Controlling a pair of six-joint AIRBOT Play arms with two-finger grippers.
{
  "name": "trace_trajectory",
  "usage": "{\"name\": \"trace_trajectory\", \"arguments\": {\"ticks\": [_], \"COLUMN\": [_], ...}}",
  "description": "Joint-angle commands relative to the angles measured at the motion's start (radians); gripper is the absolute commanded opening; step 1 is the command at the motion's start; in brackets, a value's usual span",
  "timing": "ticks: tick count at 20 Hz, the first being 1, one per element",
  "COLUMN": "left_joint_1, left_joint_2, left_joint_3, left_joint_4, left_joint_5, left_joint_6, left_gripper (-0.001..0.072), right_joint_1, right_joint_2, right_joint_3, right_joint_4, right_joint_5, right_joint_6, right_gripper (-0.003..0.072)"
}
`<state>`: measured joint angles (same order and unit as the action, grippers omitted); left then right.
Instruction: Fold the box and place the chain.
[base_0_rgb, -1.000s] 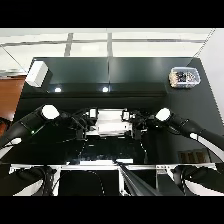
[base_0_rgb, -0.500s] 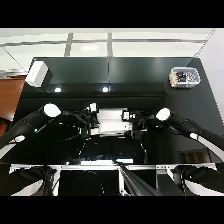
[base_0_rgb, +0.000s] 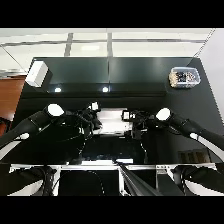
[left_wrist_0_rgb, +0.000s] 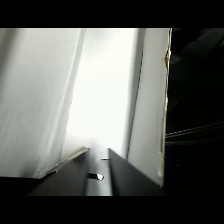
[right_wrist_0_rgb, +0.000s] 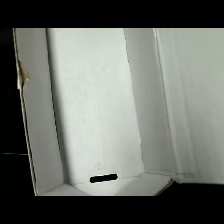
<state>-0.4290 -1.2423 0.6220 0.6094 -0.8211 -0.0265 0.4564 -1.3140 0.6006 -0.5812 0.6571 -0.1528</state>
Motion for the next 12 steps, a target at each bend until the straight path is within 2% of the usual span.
{"name": "trace_trajectory", "arguments": {"ticks": [1, 2, 3, 4, 5, 6, 7, 9, 12], "left_joint_1": [-0.013, -0.013, -0.012, -0.012, -0.01, -0.01, -0.009, 0.01, 0.115], "left_joint_2": [-0.002, -0.002, -0.002, -0.002, -0.001, 0.004, 0.015, 0.05, 0.137], "left_joint_3": [0.002, 0.006, 0.008, 0.009, 0.013, 0.021, 0.039, 0.09, 0.167], "left_joint_4": [0.008, 0.019, 0.018, 0.018, 0.026, 0.055, 0.113, 0.258, 0.492], "left_joint_5": [0.01, 0.004, 0.003, 0.006, 0.005, 0.003, -0.005, -0.064, -0.204], "left_joint_6": [0.0, 0.0, 0.0, 0.0, 0.0, -0.008, -0.045, -0.282, -0.643], "left_gripper": [0.0539, 0.0325, 0.0157, 0.0235, 0.0235, 0.0147, 0.0024, 0.0025, 0.0025], "right_joint_1": [0.001, 0.001, 0.001, 0.001, 0.001, 0.001, 0.001, 0.001, 0.001], "right_joint_2": [-0.001, -0.001, -0.001, -0.001, -0.001, -0.001, -0.001, -0.001, -0.001], "right_joint_3": [0.001, 0.001, 0.001, 0.001, 0.001, 0.001, 0.001, 0.001, 0.001], "right_joint_4": [0.0, 0.0, 0.0, 0.0, 0.0, 0.0, 0.001, 0.0, 0.0], "right_joint_5": [0.0, 0.0, 0.0, 0.0, 0.0, 0.0, 0.0, 0.0, 0.0], "right_joint_6": [0.0, 0.0, 0.0, 0.0, 0.0, 0.0, 0.0, 0.0, 0.0], "right_gripper": [0.0458, 0.0458, 0.0457, 0.0458, 0.0458, 0.0457, 0.0458, 0.0457, 0.0457]}}
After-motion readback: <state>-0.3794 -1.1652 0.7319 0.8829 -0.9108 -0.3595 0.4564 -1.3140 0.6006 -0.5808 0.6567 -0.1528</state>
